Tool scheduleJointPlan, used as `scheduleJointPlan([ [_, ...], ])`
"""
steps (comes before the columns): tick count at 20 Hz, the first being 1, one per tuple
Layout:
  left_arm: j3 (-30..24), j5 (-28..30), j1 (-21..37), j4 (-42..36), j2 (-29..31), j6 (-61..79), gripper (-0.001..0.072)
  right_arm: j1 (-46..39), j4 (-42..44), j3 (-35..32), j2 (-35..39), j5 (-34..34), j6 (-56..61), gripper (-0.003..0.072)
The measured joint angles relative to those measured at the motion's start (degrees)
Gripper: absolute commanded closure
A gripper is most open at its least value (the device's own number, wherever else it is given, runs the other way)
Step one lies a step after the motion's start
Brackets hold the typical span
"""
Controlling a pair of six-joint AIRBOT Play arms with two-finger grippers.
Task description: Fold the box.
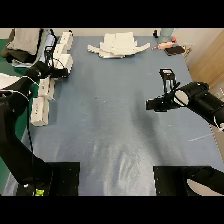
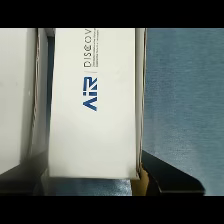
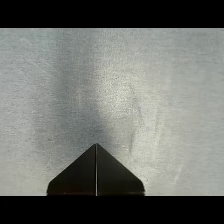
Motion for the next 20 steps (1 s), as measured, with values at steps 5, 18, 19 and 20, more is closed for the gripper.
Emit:
scheduleJointPlan([
  [5,0.09,0.52,-0.13,0.02,-0.63,0.28,0.0249,-0.02,-0.02,0.00,0.00,-0.02,-0.02,0.0685],
  [18,0.13,0.66,-0.24,-0.07,-2.36,0.50,0.0023,-0.02,-0.42,0.00,0.00,-0.07,-0.02,0.0685],
  [19,0.17,0.50,-0.24,-0.07,-2.45,0.46,0.0023,0.00,-0.42,0.00,0.00,-0.07,-0.02,0.0685],
  [20,0.17,0.22,-0.26,-0.07,-2.51,0.39,0.0022,0.00,-0.42,0.00,0.00,-0.07,-0.02,0.0684],
])
